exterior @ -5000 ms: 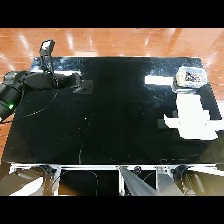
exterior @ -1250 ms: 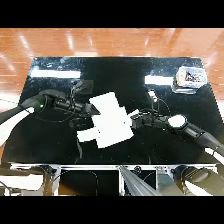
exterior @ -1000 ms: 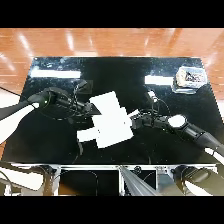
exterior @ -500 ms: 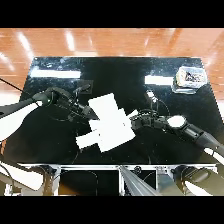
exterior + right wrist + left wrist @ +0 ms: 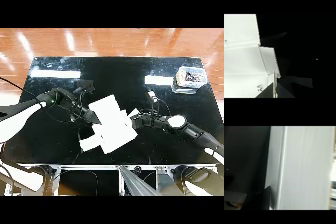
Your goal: Fold the box and place the chain.
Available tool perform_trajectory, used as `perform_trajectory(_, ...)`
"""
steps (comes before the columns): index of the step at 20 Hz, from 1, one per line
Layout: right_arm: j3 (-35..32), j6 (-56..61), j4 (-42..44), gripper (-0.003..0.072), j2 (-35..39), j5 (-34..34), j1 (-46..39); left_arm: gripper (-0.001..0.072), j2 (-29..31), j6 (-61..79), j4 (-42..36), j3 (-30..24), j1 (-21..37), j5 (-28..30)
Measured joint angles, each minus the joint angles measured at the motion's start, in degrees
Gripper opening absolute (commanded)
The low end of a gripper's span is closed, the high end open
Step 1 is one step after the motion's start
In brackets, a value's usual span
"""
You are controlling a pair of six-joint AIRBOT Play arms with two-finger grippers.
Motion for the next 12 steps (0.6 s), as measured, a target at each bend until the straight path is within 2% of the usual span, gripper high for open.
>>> perform_trajectory(1,0.00,0.00,0.00,0.0035,0.00,-0.07,0.00,0.0012,0.00,0.02,0.07,0.00,-0.07,0.00)
perform_trajectory(6,0.00,0.02,0.00,0.0034,0.00,-0.35,0.00,0.0017,0.00,0.22,0.59,0.50,-0.15,0.26)
perform_trajectory(11,0.13,0.09,0.04,0.0040,0.00,-1.14,-0.11,0.0016,-0.02,0.48,4.17,5.53,-1.20,0.68)
perform_trajectory(12,0.20,0.15,-0.04,0.0360,0.00,-0.81,-0.17,0.0016,-0.02,0.83,5.42,6.99,-1.68,0.72)
